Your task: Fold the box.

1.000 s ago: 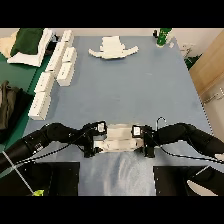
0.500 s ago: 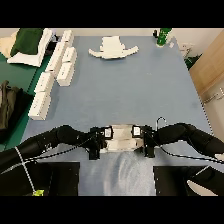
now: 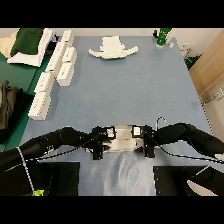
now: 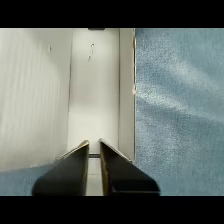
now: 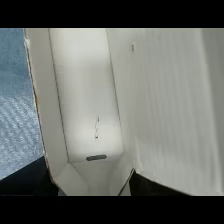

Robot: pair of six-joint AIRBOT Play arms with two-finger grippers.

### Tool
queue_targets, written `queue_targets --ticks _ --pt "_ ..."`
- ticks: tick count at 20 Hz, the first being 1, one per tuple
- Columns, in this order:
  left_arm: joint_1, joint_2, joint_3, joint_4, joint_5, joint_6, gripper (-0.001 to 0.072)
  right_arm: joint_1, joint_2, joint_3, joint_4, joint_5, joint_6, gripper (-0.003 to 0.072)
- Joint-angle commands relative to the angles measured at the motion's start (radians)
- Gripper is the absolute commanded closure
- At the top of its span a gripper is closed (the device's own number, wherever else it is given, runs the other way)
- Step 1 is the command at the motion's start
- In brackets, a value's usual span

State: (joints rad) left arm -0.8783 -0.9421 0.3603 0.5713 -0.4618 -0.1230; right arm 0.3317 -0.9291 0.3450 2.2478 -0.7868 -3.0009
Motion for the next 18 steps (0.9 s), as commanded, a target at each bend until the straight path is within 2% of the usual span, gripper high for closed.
queue_targets --ticks 1,7,8,9,10,14,18 --pt "-0.007 -0.001 0.0 -0.023 0.007 -0.002 0.0046 0.0 0.001 0.0 0.0 0.0 0.0 0.0248" --pt "-0.007 -0.005 0.0 -0.022 0.006 -0.013 0.0054 0.0 0.001 0.0 0.0 0.0 0.0 0.0248" --pt "-0.007 -0.004 0.0 -0.021 0.006 -0.044 0.0131 0.0 0.001 0.0 0.0 0.0 0.0 0.0248" --pt "-0.006 -0.001 0.0 -0.007 0.005 -0.091 0.0458 0.0 0.001 0.0 0.0 0.0 0.0 0.0248" --pt "-0.006 0.007 0.0 0.032 -0.002 -0.118 0.0698 0.0 0.001 0.0 0.0 0.0 0.0 0.0248" --pt "0.004 0.081 0.006 0.234 -0.073 -0.433 0.0694 0.0 0.001 0.0 0.0 0.0 0.0 0.0248" --pt "0.093 0.274 0.07 0.539 -0.311 -0.961 0.0694 0.0 0.001 0.0 0.0 0.0 0.0 0.0248"
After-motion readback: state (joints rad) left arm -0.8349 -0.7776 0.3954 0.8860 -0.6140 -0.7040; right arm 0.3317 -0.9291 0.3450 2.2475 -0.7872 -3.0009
